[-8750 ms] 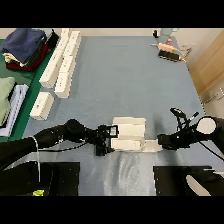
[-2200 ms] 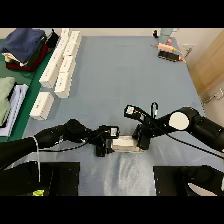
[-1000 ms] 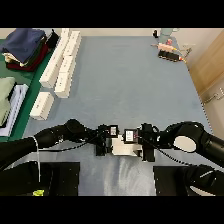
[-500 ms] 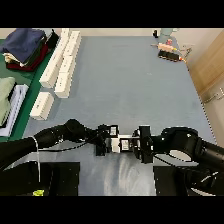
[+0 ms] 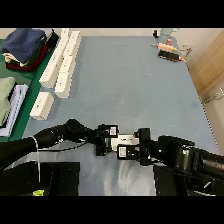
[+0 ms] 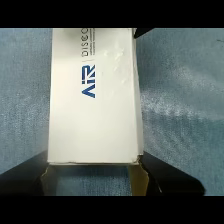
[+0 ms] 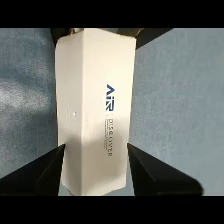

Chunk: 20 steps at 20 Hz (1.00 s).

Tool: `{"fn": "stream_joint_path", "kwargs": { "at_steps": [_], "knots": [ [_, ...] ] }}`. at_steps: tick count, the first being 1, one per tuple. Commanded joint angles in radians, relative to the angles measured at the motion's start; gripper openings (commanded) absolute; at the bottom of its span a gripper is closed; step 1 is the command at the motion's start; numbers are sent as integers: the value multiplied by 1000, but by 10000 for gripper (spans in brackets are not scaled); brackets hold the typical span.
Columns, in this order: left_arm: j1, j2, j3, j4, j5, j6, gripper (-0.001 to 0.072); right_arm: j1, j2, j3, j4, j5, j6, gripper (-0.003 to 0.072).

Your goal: Fold the box.

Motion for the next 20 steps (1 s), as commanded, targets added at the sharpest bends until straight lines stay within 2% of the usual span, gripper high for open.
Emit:
{"fn": "stream_joint_path", "kwargs": {
  "at_steps": [1,4,8,10,11,15,16,20],
  "knots": [
    [0,0,0,0,-2,0,519,53,1,-11,-52,-22,75,581],
    [0,0,0,0,-2,0,519,73,-3,-12,-53,-19,82,579],
    [0,0,0,0,-2,0,519,73,-10,-26,-53,-26,82,403],
    [0,0,0,0,-2,0,519,73,-9,-28,-53,-26,82,388],
    [0,0,0,0,-2,0,519,73,-9,-30,-53,-26,82,290],
    [0,0,0,0,-2,0,520,73,-9,-34,-52,-26,92,248],
    [0,0,0,0,-2,0,519,73,-9,-35,-52,-26,93,217],
    [0,0,0,0,-2,0,519,74,-3,-37,-49,-26,93,221]
  ]
}}
